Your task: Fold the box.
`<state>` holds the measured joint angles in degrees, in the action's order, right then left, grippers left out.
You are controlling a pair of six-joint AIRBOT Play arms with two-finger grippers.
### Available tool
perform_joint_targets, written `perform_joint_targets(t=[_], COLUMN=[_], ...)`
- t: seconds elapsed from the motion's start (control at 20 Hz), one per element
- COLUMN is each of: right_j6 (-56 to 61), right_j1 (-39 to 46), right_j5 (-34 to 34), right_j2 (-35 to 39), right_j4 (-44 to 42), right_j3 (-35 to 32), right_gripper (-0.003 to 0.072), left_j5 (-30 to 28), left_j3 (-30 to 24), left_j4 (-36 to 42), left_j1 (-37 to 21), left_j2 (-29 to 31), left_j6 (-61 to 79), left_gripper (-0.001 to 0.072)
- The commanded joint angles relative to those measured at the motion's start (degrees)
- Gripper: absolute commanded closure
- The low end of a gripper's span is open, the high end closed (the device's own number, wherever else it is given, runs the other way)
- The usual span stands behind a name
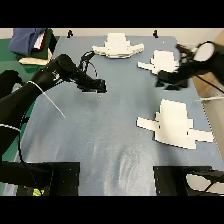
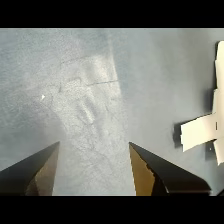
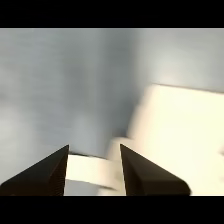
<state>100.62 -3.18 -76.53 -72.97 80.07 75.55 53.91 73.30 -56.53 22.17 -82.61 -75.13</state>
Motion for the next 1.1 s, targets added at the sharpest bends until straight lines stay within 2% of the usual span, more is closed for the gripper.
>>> perform_joint_targets(t=[0.0,0.25,0.4,0.5,0.75,1.05], right_j6=[0.87,-6.51,-13.35,-14.95,-20.24,-25.35], right_j1=[13.31,33.88,44.35,49.22,55.41,58.93], right_j5=[-15.67,-12.13,-8.66,-6.75,-7.41,-4.76], right_j2=[5.60,7.56,7.50,6.73,2.67,-2.12], right_j4=[17.29,8.26,2.23,2.12,-0.31,-0.79], right_j3=[-2.67,-16.85,-21.49,-22.80,-22.99,-22.51], right_gripper=[0.0186,0.0204,0.0204,0.0204,0.0205,0.0205], left_j5=[1.49,5.09,9.20,11.26,13.22,14.60], left_j3=[-0.02,0.00,0.39,0.72,0.94,0.94], left_j4=[0.44,5.20,5.38,5.95,10.43,10.71], left_j1=[-0.07,-0.13,-0.13,-0.11,-0.11,-0.11], left_j2=[0.00,0.07,0.11,0.13,0.15,0.15], left_j6=[-0.33,0.22,0.52,2.80,5.11,5.14], left_gripper=[0.0055,0.0055,0.0055,0.0056,0.0056,0.0056])
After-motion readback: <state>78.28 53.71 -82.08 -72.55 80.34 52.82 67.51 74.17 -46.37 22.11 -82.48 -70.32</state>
